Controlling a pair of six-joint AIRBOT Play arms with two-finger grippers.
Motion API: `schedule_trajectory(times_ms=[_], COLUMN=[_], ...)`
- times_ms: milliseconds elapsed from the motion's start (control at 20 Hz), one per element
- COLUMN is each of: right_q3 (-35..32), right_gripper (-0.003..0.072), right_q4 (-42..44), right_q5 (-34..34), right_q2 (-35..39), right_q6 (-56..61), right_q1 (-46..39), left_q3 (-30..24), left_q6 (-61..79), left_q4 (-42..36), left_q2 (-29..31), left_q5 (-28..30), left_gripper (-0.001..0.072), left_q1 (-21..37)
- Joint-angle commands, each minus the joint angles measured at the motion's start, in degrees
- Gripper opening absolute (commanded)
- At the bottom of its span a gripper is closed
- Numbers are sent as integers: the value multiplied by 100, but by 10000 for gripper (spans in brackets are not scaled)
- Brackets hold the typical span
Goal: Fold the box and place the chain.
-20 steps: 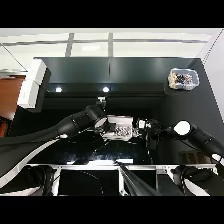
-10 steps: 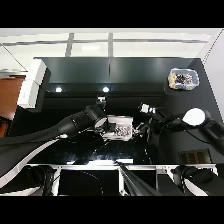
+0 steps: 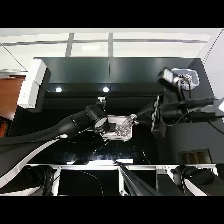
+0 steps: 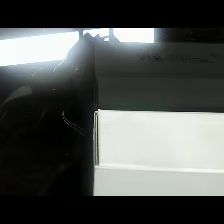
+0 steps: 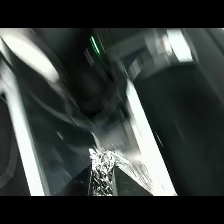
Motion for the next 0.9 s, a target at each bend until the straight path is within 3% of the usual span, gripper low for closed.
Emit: schedule_trajectory(times_ms=[0, 400, 650, 750, 800, 850], right_q3=[199, -863, -990, -988, -988, -988], right_gripper=[46, 47, 81, 475, 603, 612], right_q4=[531, 103, 101, 72, 57, -13], right_q5=[-9, -693, -1429, -1414, -1357, -1296], right_q2=[-11, -269, -461, -468, -461, -442], right_q6=[168, 560, 776, 846, 841, 841], right_q1=[2, 63, 393, 372, 317, 227], left_q3=[0, 0, 0, 0, 0, 0], left_q6=[0, 0, 0, 0, 0, 0], left_q4=[0, -22, -46, -44, -44, -44], left_q2=[-4, -7, -7, -7, -7, -7], left_q5=[2, 11, 9, 44, 44, 44], left_gripper=[31, 31, 31, 31, 31, 31], left_q1=[0, -2, -2, 0, 0, 0])
